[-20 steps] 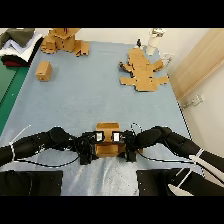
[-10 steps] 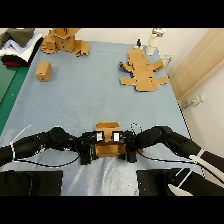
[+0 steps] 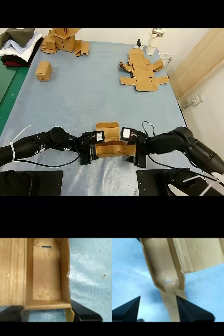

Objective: Fold the box.

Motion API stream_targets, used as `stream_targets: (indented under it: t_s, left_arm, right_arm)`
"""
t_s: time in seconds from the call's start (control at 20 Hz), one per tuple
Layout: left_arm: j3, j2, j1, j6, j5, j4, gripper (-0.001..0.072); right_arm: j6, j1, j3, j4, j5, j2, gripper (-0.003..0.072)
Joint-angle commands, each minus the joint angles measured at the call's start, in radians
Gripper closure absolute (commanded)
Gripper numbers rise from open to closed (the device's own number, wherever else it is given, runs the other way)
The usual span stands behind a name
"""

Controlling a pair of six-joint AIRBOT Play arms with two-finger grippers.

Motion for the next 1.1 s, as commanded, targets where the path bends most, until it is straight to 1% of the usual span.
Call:
stream_targets:
  t_s: [0.0,0.05,0.15,0.25,0.35,0.5,0.65,0.7,0.75,0.95,1.0,1.05]
  left_arm:
    - [0.0,0.0,0.0,0.0,-0.001,0.0,0.0252]
    - [0.0,0.0,0.0,0.0,-0.001,0.0,0.0252]
    - [0.0,0.0,0.0,0.0,-0.001,0.0,0.0251]
    - [0.0,0.0,0.0,0.0,-0.001,0.0,0.0251]
    - [0.0,0.0,0.0,0.0,-0.001,0.0,0.0251]
    - [0.0,0.0,0.0,0.0,-0.001,0.0,0.0251]
    - [0.0,0.0,0.0,0.0,-0.001,0.0,0.0251]
    - [0.0,0.0,0.0,0.0,-0.001,0.0,0.0251]
    - [0.0,0.0,0.0,0.0,-0.001,0.0,0.0252]
    - [0.0,0.0,0.0,0.0,-0.001,0.0,0.0252]
    - [0.0,0.0,0.0,0.0,-0.001,0.0,0.0251]
    - [0.0,0.0,0.0,0.0,-0.001,0.0,0.0252]
  right_arm:
    - [0.412,0.002,0.001,0.197,-0.094,0.131,-0.0019]
    - [0.532,0.003,0.001,0.218,-0.102,0.159,-0.0018]
    - [0.722,0.002,0.0,0.213,-0.09,0.206,-0.0014]
    - [0.811,0.002,0.0,0.213,-0.068,0.231,-0.0014]
    - [0.892,0.002,0.0,0.214,-0.068,0.232,-0.0014]
    - [1.001,0.002,0.0,0.215,-0.038,0.229,-0.0014]
    - [1.092,0.002,0.001,0.223,-0.005,0.185,-0.0011]
    - [1.109,0.002,0.001,0.232,0.013,0.159,0.0006]
    - [1.125,0.002,0.001,0.255,0.033,0.127,0.0064]
    - [1.133,0.002,0.001,0.275,0.101,0.012,0.0067]
    - [1.133,0.001,0.001,0.273,0.104,-0.013,0.0097]
    - [1.134,0.0,0.002,0.275,0.115,-0.037,0.0314]
